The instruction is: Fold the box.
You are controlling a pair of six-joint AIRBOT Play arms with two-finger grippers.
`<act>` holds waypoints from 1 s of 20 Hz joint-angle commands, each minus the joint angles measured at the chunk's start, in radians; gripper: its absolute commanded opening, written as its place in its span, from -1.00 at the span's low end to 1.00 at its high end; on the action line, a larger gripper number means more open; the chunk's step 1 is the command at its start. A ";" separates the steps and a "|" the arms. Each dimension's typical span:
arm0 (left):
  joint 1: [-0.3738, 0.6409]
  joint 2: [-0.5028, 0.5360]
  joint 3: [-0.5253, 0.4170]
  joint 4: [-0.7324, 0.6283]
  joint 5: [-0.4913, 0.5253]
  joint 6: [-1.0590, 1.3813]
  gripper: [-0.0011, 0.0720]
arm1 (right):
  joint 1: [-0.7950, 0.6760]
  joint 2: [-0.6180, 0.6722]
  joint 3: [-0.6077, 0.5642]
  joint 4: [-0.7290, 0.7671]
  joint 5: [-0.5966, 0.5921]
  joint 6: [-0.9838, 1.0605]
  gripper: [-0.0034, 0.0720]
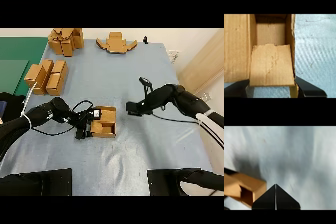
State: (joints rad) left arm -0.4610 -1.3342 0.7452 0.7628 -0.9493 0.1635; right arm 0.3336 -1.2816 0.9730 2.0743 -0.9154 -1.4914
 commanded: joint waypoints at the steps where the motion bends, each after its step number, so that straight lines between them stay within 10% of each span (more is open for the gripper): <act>1: 0.000 0.001 0.000 0.000 0.002 0.000 -0.33 | -0.157 -0.181 0.039 0.527 0.111 -0.485 -0.92; 9: 0.001 0.001 0.000 0.000 0.007 0.000 -0.33 | 0.030 -0.364 0.261 0.541 -0.392 -0.841 -0.91; 20: 0.000 0.001 0.000 0.000 0.008 0.000 -0.33 | 0.106 -0.063 -0.086 0.499 -0.134 -1.191 -0.83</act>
State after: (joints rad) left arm -0.4614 -1.3338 0.7452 0.7631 -0.9421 0.1638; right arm 0.4126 -1.3777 0.9276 2.5729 -1.1233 -2.5538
